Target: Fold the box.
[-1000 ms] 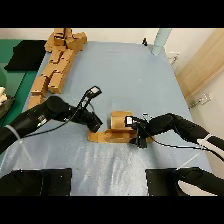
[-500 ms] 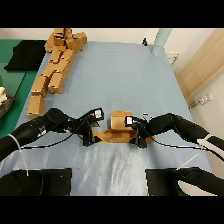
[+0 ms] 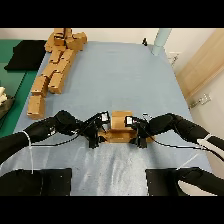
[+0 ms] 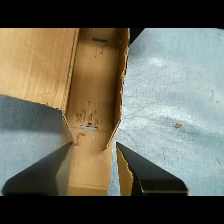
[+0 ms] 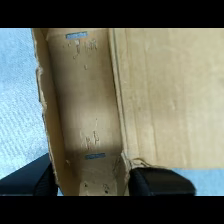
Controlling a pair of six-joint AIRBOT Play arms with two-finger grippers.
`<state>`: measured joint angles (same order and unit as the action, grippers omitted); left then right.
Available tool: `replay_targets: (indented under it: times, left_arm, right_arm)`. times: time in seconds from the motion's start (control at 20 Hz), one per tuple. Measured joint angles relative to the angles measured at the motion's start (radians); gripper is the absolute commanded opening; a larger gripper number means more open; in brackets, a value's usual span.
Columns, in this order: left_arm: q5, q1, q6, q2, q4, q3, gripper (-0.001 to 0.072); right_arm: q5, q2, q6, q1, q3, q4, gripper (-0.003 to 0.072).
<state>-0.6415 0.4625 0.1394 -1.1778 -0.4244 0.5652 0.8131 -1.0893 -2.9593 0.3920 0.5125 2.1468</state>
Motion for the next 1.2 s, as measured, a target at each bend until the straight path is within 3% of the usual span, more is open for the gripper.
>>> replay_targets:
  times: [0.05, 0.5, 0.75, 0.8, 0.85, 0.9, 1.2]
  left_arm:
    - [0.002, 0.001, 0.002, -0.007, 0.002, 0.000, 0.0217]
    - [0.042, 0.022, 0.004, -0.056, 0.006, 0.023, 0.0217]
    - [-0.014, 0.013, -0.113, -0.047, -0.141, 0.027, 0.0219]
    - [-0.019, 0.006, -0.131, -0.042, -0.167, 0.027, 0.0263]
    - [-0.023, -0.002, -0.144, -0.035, -0.187, 0.027, 0.0448]
    - [-0.027, -0.006, -0.153, -0.029, -0.201, 0.027, 0.0564]
    - [-0.003, -0.010, -0.142, -0.015, -0.203, 0.043, 0.0563]
  right_arm:
    - [0.000, 0.000, 0.000, 0.000, 0.000, 0.000, 0.0509]
    - [0.000, 0.000, 0.000, 0.000, 0.000, -0.004, 0.0509]
    - [0.000, 0.000, 0.000, 0.000, 0.000, -0.004, 0.0509]
    - [0.000, 0.000, 0.000, 0.000, 0.000, -0.004, 0.0509]
    - [0.000, 0.000, 0.000, 0.000, 0.000, -0.004, 0.0509]
    - [0.000, 0.000, 0.000, 0.000, 0.000, -0.004, 0.0509]
    - [0.000, 0.000, 0.000, 0.000, 0.000, -0.004, 0.0509]
